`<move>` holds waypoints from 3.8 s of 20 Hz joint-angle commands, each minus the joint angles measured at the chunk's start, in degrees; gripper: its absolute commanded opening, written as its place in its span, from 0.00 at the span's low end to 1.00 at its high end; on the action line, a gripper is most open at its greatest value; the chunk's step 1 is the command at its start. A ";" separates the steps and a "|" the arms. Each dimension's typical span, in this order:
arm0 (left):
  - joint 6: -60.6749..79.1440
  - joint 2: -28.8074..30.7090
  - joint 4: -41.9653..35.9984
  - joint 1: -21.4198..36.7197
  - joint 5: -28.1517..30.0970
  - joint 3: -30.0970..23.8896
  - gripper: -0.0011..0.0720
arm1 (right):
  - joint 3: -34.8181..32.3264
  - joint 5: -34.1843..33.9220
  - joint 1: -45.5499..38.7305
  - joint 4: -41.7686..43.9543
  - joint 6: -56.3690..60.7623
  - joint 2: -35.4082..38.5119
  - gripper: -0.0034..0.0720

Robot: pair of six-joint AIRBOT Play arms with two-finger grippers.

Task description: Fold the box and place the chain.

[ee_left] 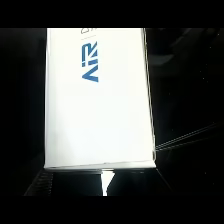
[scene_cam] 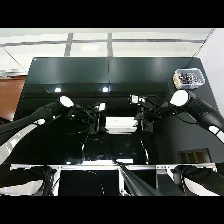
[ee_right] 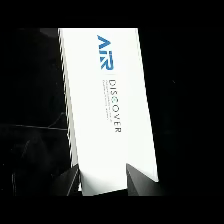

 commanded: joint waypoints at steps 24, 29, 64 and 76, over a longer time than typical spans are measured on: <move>-0.09 -0.04 0.00 -0.02 -0.04 0.02 0.49 | -9.66 2.19 -3.87 36.59 31.08 4.83 0.06; -0.09 -0.04 0.00 -0.02 -0.04 0.02 0.49 | -11.50 -5.40 -1.09 45.66 37.75 -0.24 0.07; -5.07 5.09 0.96 0.37 5.95 0.02 0.99 | -2.45 7.72 -26.47 15.76 43.58 13.70 0.07; -22.21 2.34 1.81 -7.37 5.73 10.27 0.99 | -2.45 8.92 -29.83 15.26 44.11 13.86 0.07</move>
